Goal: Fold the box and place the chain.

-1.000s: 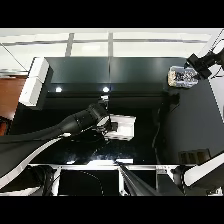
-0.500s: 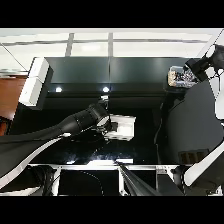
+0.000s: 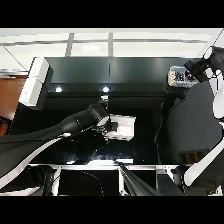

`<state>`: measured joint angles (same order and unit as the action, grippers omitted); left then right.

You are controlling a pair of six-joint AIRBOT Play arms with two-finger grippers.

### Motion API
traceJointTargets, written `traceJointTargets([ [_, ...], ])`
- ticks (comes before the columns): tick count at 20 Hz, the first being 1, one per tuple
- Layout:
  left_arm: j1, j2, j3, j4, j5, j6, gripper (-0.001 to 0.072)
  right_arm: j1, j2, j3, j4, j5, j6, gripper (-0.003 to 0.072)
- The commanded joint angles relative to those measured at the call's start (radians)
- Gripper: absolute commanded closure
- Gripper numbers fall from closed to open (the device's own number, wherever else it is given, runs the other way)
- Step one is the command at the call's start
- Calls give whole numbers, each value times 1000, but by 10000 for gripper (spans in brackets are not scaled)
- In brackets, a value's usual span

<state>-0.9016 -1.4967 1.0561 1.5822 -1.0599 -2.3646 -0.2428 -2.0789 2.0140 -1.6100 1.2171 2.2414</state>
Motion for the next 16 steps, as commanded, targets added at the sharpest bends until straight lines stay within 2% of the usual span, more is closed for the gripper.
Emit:
traceJointTargets([
  [1,1,-1,0,0,1,0,681,0,21,37,-8,39,-112,643],
  [6,1,-1,0,-1,-1,0,681,-26,183,37,-34,19,-298,648],
  [11,1,-1,0,-1,0,0,681,-55,432,36,82,54,-583,649],
  [14,1,-1,0,0,2,0,681,-95,542,19,366,89,-682,648],
  [16,1,-1,0,0,3,0,681,-98,606,-2,456,109,-704,648],
])
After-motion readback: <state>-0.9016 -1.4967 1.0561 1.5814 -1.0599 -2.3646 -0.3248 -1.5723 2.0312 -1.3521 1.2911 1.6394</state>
